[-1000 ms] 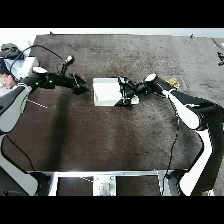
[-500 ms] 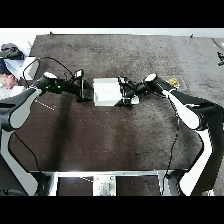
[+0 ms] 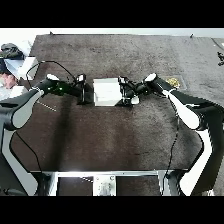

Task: Fold the box and place the chain.

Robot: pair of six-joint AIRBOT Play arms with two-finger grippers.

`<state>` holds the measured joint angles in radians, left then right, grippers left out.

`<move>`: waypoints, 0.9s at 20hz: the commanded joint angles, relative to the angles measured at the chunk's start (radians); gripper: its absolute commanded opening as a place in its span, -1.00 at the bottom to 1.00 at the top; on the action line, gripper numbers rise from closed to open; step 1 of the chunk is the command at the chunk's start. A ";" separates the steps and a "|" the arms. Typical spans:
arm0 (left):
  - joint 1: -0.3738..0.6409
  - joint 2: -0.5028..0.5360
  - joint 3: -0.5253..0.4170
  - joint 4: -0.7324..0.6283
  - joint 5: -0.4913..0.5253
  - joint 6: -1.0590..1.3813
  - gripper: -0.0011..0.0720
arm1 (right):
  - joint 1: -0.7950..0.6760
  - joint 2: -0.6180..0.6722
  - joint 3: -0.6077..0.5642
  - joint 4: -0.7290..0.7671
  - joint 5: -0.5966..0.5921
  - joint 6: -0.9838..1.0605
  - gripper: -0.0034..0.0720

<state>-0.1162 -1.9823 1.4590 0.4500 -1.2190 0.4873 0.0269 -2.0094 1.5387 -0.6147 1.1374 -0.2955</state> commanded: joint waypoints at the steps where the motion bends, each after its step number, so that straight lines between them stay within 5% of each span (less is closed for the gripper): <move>1: -0.002 -0.004 -0.014 -0.023 -0.022 0.038 1.00 | 0.001 0.000 0.001 0.001 0.000 0.001 -0.07; 8: -0.002 -0.005 -0.015 -0.014 -0.074 0.037 1.00 | 0.001 0.000 0.001 0.001 0.000 0.001 -0.07; 18: -0.033 -0.008 -0.015 -0.068 0.046 0.016 1.00 | 0.001 0.000 0.001 0.001 0.000 0.001 -0.07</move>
<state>-0.1337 -1.9900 1.4437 0.4145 -1.2358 0.5148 0.0277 -2.0094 1.5387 -0.6132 1.1347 -0.2932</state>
